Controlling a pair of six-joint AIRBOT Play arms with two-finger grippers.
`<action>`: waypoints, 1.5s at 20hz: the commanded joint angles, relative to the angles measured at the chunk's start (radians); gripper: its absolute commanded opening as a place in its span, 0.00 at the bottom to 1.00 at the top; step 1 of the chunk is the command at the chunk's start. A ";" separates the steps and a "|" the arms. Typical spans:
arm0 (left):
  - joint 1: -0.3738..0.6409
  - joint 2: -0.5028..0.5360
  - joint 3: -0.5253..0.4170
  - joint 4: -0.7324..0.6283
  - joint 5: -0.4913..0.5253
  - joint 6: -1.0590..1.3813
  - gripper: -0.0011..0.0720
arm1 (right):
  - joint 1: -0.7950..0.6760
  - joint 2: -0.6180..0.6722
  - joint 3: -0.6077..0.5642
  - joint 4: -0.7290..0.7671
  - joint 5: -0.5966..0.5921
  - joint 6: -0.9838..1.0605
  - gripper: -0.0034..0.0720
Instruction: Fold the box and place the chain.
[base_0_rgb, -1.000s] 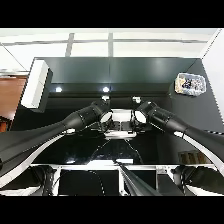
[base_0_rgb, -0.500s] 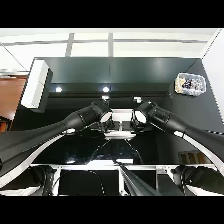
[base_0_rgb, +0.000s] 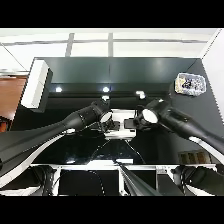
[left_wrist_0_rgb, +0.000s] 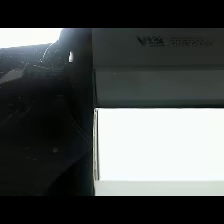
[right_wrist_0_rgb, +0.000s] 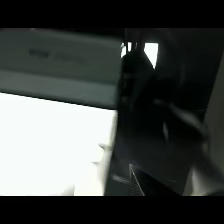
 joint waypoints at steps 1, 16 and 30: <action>0.001 -0.001 0.000 0.000 0.000 -0.001 0.05 | -0.031 0.176 0.000 -0.141 0.095 -0.046 0.55; 0.001 -0.001 0.000 0.000 0.000 -0.001 0.05 | -0.898 -0.104 0.189 -0.223 -0.304 -0.244 1.00; 0.001 -0.001 0.000 0.000 -0.010 -0.001 0.05 | -1.014 -0.708 0.919 -0.151 0.174 -0.108 0.99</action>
